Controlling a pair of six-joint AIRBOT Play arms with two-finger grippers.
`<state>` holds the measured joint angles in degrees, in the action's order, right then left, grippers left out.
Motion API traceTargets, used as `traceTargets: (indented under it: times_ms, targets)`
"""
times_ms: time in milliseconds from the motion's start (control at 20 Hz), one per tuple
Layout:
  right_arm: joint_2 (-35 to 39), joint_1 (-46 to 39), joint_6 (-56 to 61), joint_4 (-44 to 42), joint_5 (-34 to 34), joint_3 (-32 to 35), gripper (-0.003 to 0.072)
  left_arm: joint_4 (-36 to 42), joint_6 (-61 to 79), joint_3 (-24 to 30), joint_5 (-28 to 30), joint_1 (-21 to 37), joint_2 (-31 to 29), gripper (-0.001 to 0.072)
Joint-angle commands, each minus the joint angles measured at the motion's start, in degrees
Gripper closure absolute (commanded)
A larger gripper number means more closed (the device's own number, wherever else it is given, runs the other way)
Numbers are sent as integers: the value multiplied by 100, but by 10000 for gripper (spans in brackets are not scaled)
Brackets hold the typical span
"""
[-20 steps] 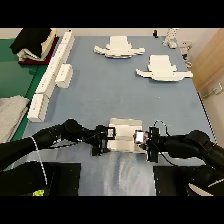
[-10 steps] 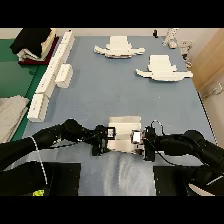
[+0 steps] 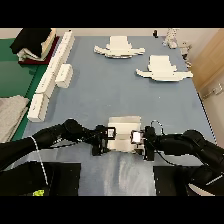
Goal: Fold the box.
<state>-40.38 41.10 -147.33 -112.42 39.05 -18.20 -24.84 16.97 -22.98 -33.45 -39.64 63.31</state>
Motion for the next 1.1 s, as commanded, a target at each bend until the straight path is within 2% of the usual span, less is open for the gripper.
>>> traceTargets:
  times_ms: [0, 50, 150, 200, 250, 400, 550, 650, 800, 900, 1050]
  targets:
    - [26, -9, 629, 442, 409, -74, 275, 0, 0, -4, -2, -2, 0, 110]
    - [26, -9, 953, 699, 553, -127, 339, 0, 0, -4, -2, -2, 0, 110]
    - [35, -9, 1805, 1357, 920, -254, 522, 0, 0, -4, -2, -2, 0, 110]
    - [46, -9, 2288, 1733, 1182, -332, 561, 0, 0, -4, -4, -2, 0, 111]
    - [48, -9, 2717, 2076, 1456, -415, 667, 0, 0, -4, -4, -2, 0, 111]
    - [48, -9, 4524, 3167, 2291, -745, 685, 0, 0, -7, -2, -2, 0, 110]
    - [46, -175, 6819, 4172, 3104, -1064, 687, 0, 0, -4, -2, -2, 0, 111]
    - [42, -656, 7597, 4096, 3567, -1108, 687, 0, 0, -4, -4, -2, 0, 110]
    - [-17, -2103, 7718, 3342, 3866, -1099, 687, 0, 0, -4, -2, -2, 0, 110]
    - [-79, -3335, 7313, 2361, 3779, -1097, 687, 0, 0, -4, -2, -2, 0, 110]
    - [-269, -4927, 6078, 494, 3578, -1010, 688, 0, 0, -4, -2, -2, 0, 111]
